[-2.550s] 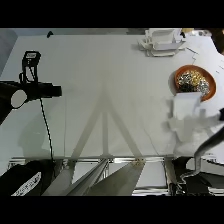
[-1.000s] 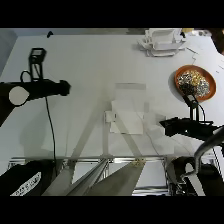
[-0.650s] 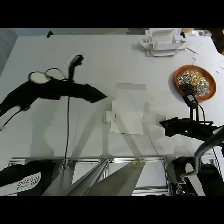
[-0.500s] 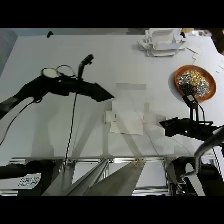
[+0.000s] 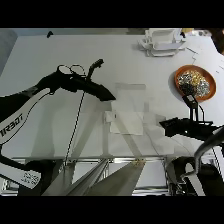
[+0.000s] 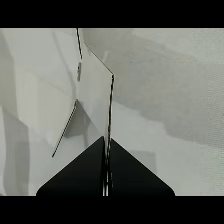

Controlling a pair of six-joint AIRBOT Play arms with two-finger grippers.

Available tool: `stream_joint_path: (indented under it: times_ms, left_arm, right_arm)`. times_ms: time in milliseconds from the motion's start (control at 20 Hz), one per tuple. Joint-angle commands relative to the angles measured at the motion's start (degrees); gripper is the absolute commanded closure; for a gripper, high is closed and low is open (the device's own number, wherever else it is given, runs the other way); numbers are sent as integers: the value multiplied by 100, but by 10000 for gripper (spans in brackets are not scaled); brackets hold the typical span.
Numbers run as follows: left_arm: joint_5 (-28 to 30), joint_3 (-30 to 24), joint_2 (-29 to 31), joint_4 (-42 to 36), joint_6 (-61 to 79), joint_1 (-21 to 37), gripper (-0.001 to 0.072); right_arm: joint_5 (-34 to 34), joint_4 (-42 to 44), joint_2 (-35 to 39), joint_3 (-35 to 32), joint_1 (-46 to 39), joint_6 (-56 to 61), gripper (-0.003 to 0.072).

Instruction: Fold the box and place the chain.

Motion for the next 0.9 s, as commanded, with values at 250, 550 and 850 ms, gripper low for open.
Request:
stream_joint_path:
  times_ms: [250, 550, 850]
  left_arm:
    - [-409, 411, -634, -699, 501, -398, 145]
    - [-772, 693, -702, -87, 221, -514, 187]
    - [-785, 748, -697, 17, 219, -520, 562]
  right_arm:
    - [-7, 2, 4, -2, 4, 0, 673]
    - [-7, 2, 4, -2, 4, 0, 673]
    - [-7, 2, 4, -2, 4, 0, 673]
